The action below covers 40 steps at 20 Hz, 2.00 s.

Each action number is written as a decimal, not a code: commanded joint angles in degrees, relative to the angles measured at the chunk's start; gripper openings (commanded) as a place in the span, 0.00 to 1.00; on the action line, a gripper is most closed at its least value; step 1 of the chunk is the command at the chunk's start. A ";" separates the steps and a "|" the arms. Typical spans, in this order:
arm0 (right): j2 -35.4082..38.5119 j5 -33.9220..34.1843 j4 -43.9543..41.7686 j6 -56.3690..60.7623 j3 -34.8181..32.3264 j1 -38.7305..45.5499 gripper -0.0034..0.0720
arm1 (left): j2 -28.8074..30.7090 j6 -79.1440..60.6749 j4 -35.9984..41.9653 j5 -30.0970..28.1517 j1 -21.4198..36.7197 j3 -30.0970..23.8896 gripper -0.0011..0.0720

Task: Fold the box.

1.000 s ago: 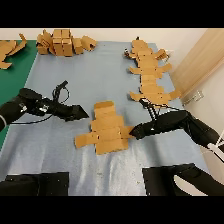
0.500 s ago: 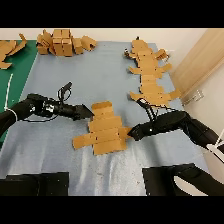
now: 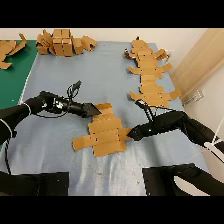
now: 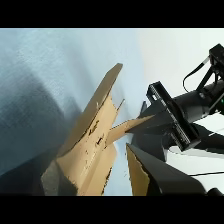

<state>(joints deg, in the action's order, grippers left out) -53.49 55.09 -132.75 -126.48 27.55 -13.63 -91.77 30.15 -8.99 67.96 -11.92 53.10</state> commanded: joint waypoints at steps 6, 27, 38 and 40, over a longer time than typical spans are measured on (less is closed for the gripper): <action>-0.11 0.17 0.02 0.02 0.00 -0.07 0.05 | -1.22 -0.52 -2.78 6.78 -1.03 1.25 0.50; 0.02 -7.65 5.92 11.63 0.63 0.66 0.56 | -0.48 -5.64 -3.45 4.26 -2.95 2.05 0.03; 6.21 -8.35 9.22 27.69 7.96 12.57 0.53 | 5.92 -27.36 -8.17 -5.70 -12.63 0.63 0.03; 6.05 -8.37 8.15 27.71 7.89 12.57 0.53 | 5.95 -29.16 -9.60 -6.23 -12.76 0.39 0.03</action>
<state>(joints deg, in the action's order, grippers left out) -48.21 46.96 -123.81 -100.07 35.07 -1.98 -86.02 5.76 -16.23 63.94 -24.14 54.04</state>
